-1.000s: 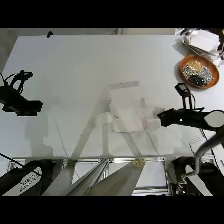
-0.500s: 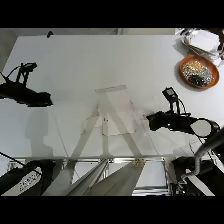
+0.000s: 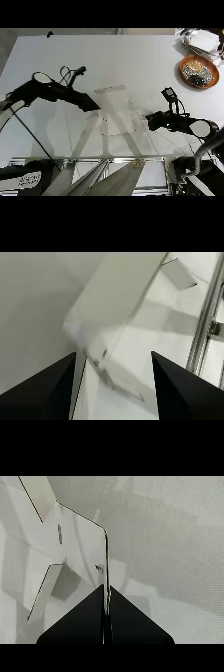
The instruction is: Fold the box and place the chain.
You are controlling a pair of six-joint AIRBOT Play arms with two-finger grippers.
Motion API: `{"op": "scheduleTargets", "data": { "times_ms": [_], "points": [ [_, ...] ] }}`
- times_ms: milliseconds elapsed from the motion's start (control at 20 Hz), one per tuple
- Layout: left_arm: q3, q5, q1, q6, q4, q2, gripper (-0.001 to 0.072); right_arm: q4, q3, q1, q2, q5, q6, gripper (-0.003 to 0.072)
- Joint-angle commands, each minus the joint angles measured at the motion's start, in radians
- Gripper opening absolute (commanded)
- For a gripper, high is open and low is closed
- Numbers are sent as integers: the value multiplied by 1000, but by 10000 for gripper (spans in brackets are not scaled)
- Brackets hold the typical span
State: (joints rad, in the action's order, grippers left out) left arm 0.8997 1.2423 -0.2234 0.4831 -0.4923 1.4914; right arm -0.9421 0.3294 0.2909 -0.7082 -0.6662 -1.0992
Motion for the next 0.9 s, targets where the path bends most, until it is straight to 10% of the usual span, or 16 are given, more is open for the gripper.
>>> {"op": "scheduleTargets", "data": {
  "times_ms": [0,250,550,700,850],
  "points": [
    [0,-31,-74,-196,159,123,533,0,0,1,-1,1,0,14],
    [0,-74,-77,-259,217,164,507,0,0,1,-1,0,0,14],
    [0,-30,-77,-290,122,163,1,1,0,1,-1,-14,-3,14],
    [0,15,-77,-379,114,151,3,8,0,1,0,-46,-3,34],
    [0,30,-77,-464,91,90,2,7,6,1,8,-103,-29,388]
  ]
}}
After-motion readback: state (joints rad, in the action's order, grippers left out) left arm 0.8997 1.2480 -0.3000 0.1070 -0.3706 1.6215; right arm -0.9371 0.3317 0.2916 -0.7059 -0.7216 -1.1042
